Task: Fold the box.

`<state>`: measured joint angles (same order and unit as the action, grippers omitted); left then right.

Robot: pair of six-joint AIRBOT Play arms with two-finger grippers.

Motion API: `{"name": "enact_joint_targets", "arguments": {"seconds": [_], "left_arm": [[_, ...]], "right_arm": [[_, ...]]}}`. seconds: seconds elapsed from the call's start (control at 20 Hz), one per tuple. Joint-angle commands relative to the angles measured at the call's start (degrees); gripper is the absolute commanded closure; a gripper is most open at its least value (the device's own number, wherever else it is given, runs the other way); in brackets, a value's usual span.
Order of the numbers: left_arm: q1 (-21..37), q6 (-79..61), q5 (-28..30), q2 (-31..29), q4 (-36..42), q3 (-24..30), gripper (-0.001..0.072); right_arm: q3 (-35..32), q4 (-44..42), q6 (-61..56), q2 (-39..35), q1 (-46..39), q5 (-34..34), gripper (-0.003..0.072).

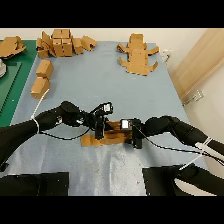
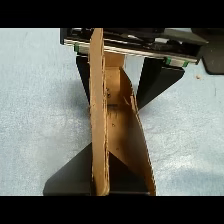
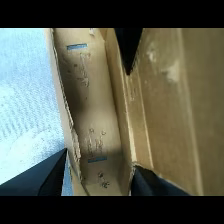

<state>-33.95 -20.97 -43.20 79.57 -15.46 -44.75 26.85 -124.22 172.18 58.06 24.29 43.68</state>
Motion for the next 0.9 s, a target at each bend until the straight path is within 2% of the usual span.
{"name": "enact_joint_targets", "arguments": {"seconds": [0.0,0.6,0.7,0.85], "left_arm": [[0.02,0.0,0.11,0.02,0.04,-0.07,0.0696],[0.02,0.0,0.09,0.02,0.04,-0.07,0.0696],[0.02,0.0,0.09,0.02,0.04,-0.07,0.0696],[0.02,0.0,0.15,0.02,0.11,-0.07,0.0696]], "right_arm": [[-0.04,0.61,-0.09,0.68,0.07,0.55,0.0107],[-0.04,-0.02,-0.11,0.9,0.24,0.28,0.0108],[-0.02,-0.02,-0.11,0.92,0.24,0.26,0.0152],[-0.04,-0.02,-0.11,0.92,0.24,0.31,0.0153]]}}
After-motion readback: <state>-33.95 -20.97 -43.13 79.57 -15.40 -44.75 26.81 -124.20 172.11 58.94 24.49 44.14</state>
